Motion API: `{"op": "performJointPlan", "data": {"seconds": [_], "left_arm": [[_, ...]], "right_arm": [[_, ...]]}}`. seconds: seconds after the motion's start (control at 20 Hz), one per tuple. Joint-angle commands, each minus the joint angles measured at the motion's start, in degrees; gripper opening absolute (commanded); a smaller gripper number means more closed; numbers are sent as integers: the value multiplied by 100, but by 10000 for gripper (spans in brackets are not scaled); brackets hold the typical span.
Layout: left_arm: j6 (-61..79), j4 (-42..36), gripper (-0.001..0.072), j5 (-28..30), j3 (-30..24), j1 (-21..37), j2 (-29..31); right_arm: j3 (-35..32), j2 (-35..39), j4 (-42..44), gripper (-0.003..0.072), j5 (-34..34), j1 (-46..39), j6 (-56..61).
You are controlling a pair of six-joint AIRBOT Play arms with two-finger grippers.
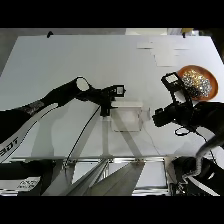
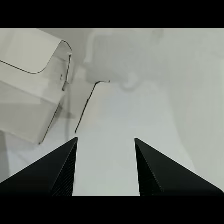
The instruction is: Fold the box and place the chain.
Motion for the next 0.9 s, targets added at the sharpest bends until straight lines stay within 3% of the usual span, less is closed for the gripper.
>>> {"op": "performJointPlan", "data": {"seconds": [0.0,0.85], "left_arm": [[129,-35,3,-20,4,2,24],[127,-37,5,-37,2,2,-179]], "right_arm": [[4,2,0,399,-26,-2,2],[4,2,0,399,-103,-2,2]]}}
